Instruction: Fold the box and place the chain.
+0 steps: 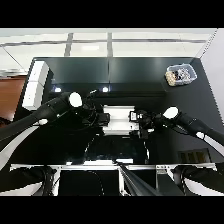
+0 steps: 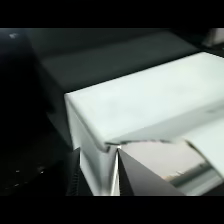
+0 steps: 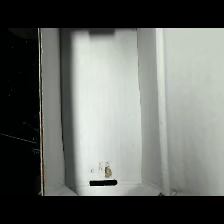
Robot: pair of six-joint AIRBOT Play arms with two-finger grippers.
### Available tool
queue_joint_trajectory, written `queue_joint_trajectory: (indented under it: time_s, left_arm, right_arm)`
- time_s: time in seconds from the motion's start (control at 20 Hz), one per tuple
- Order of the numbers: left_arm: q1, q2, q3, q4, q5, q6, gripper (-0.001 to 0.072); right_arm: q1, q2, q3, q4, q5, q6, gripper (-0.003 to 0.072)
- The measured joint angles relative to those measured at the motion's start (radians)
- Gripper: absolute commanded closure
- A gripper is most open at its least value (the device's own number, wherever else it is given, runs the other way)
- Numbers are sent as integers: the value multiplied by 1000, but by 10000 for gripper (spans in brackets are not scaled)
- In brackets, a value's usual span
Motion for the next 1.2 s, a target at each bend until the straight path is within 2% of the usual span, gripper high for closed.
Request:
queue_joint_trajectory:
  time_s: [0.4, 0.7, 1.15, 1.2]
  left_arm:
    - [-106, -39, 104, 258, -50, -257, 426]
    - [-182, -81, 163, 341, -70, -433, 426]
    - [-200, -114, 172, 378, -87, -534, 426]
    - [-200, -119, 172, 379, -92, -539, 460]
  right_arm:
    - [0, 0, 0, 0, 0, 0, 498]
    - [0, 0, 0, 0, 0, 0, 498]
    - [0, 0, 0, 0, 0, 0, 498]
    - [0, 0, 0, 0, 0, 0, 498]
